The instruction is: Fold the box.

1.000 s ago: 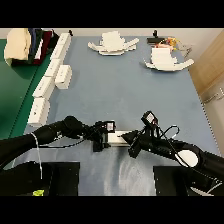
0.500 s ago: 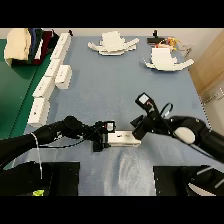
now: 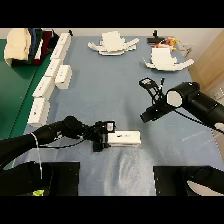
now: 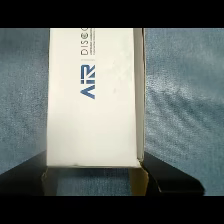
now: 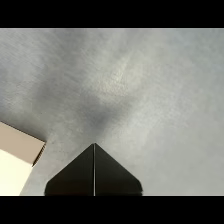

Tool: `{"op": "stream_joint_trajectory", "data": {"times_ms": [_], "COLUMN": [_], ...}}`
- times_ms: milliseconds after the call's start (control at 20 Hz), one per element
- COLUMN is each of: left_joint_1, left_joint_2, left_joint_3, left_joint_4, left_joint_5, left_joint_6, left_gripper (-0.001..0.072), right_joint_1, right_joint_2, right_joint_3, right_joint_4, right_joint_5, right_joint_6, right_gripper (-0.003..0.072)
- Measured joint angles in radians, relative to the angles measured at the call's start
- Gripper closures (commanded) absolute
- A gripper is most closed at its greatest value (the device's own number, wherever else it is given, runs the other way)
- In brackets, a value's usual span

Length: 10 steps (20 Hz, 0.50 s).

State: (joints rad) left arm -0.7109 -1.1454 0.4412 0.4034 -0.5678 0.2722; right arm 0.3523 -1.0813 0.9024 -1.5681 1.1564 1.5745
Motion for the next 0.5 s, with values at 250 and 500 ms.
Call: {"op": "stream_joint_trajectory", "data": {"times_ms": [250, 500], "left_joint_1": [0.000, 0.005], "left_joint_2": [0.000, 0.020], "left_joint_3": [0.000, 0.000], "left_joint_4": [0.000, 0.011], "left_joint_5": [0.002, 0.051], "left_joint_6": [-0.016, -0.085], "left_gripper": [0.0406, 0.0406], "right_joint_1": [-0.006, -0.007], "right_joint_2": [-0.020, -0.024], "right_joint_3": [0.018, 0.022], "right_joint_4": [0.016, 0.019], "right_joint_5": [0.039, 0.049], "right_joint_6": [0.034, 0.042], "right_gripper": [0.0682, 0.0682]}}
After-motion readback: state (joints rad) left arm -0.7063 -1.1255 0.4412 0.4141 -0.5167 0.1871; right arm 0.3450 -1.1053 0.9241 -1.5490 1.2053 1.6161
